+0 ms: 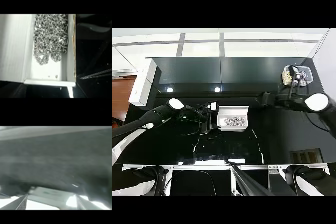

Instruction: Fold the box and place the chain.

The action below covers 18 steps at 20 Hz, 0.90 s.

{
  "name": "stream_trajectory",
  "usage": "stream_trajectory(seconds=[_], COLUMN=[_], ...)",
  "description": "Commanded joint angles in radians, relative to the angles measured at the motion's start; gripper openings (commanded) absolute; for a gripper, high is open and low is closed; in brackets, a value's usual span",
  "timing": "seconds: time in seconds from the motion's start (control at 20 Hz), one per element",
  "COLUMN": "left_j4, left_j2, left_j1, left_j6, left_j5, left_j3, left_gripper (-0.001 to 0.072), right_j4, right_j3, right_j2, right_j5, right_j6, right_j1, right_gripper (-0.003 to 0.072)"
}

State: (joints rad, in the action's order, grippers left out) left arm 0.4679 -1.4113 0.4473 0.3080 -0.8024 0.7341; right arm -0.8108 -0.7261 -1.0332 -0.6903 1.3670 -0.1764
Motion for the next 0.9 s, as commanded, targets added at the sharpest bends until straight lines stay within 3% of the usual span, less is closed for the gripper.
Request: stream_trajectory(seconds=[0.0, 0.2, 0.3, 0.55, 0.85], left_j4=[0.001, 0.0, 0.0, 0.0, 0.0], left_j2=[-0.001, -0.001, -0.001, -0.001, -0.001], left_j1=[0.0, 0.0, 0.0, 0.0, 0.001], left_j6=[-0.001, -0.001, -0.001, -0.001, -0.001], left_j5=[0.007, 0.01, 0.01, 0.01, 0.01], left_j3=[0.001, 0.001, 0.001, 0.001, 0.001], left_gripper=[0.0423, 0.0423, 0.0423, 0.0423, 0.0424], right_j4=[0.356, 0.387, 0.354, 0.184, 0.177], right_j3=[-0.005, -0.022, -0.062, -0.103, -0.101], right_j2=[-0.14, -0.159, -0.159, -0.159, -0.159], right_j5=[0.033, -0.121, -0.187, -0.296, -0.271], right_j6=[-0.368, -0.859, -1.001, -1.128, -1.171], right_j1=[-0.035, -0.054, -0.055, -0.056, -0.125], right_gripper=[0.0647, 0.0647, 0.0648, 0.0648, 0.0647])
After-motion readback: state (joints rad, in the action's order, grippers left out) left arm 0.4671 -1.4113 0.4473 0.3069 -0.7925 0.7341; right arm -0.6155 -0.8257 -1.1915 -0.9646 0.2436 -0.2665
